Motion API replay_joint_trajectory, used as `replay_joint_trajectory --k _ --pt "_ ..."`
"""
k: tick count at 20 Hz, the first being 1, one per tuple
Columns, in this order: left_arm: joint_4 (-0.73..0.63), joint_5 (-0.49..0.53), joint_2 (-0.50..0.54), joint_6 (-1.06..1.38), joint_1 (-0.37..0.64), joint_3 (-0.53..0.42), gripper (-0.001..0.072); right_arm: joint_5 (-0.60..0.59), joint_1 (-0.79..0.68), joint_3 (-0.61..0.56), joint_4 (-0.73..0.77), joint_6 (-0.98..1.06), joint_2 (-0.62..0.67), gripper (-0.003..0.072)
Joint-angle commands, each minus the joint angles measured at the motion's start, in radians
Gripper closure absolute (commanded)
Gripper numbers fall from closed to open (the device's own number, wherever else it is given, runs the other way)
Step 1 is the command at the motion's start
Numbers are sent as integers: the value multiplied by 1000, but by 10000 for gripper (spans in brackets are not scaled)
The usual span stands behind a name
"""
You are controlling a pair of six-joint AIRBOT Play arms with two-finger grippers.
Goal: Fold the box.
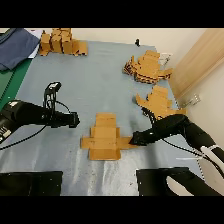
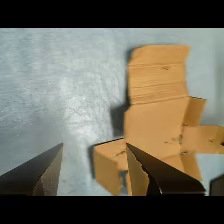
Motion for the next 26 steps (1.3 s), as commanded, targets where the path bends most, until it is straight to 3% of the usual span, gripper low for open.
replay_joint_trajectory --k 1,4,7,12,17,20,26 --pt "-282 -124 -40 315 126 32 113 19 100 -1 118 -101 13 680" --pt "-379 -255 -84 399 222 36 113 37 190 -1 98 55 3 681" --pt "-378 -329 -163 434 261 35 113 88 242 -1 89 -98 10 683" --pt "-373 -325 -260 477 261 35 112 157 251 -13 -121 -139 63 683" --pt "-377 -309 -325 515 260 35 113 328 254 -105 -100 -181 101 682" --pt "-399 -282 -346 547 260 35 113 331 254 -109 -73 -206 103 683" --pt "-579 -257 -434 685 223 35 113 332 254 -109 -74 -205 103 682"
